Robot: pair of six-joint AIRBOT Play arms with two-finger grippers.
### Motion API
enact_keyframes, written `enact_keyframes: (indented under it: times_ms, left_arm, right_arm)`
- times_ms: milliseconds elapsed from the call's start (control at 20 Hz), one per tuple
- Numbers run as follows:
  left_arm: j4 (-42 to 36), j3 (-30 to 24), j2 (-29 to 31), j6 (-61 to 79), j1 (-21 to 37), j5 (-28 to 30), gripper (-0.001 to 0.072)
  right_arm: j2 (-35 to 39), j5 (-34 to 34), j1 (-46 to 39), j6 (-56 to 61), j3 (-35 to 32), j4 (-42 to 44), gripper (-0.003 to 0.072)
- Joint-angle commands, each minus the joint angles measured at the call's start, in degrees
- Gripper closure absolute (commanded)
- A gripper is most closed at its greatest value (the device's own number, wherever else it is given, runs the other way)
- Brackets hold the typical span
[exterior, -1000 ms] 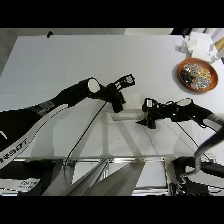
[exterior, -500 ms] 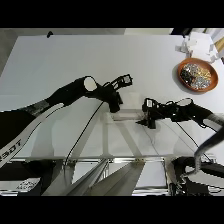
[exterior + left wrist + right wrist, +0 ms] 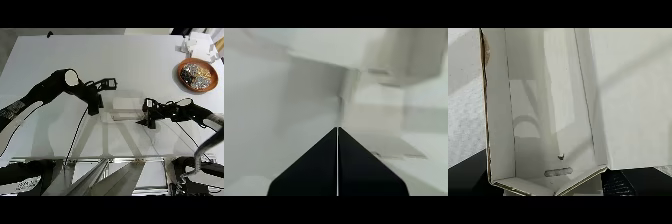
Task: Fold the box and place the chain.
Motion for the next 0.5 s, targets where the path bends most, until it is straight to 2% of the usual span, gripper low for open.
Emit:
enact_keyframes:
  times_ms: [0, 200, 400, 450]
  left_arm:
    - [-1.8, -4.8, 0.4, 7.1, 0.5, -1.7, 0.0700]
    - [-2.0, -6.5, 0.3, 7.2, 0.5, 2.7, 0.0688]
    - [-2.2, -6.5, 0.3, 10.5, -0.6, 9.0, 0.0271]
    - [-2.2, -6.5, 0.3, 12.2, -1.2, 10.8, 0.0248]
  right_arm:
    - [0.1, 0.0, 0.0, 0.0, 0.0, 0.0, 0.0271]
    - [0.1, 0.0, 0.0, 0.0, 0.0, 0.0, 0.0271]
    - [0.1, 0.0, 0.0, 0.0, 0.0, 0.0, 0.0271]
    - [0.1, 0.0, 0.0, 0.0, 0.0, 0.0, 0.0271]
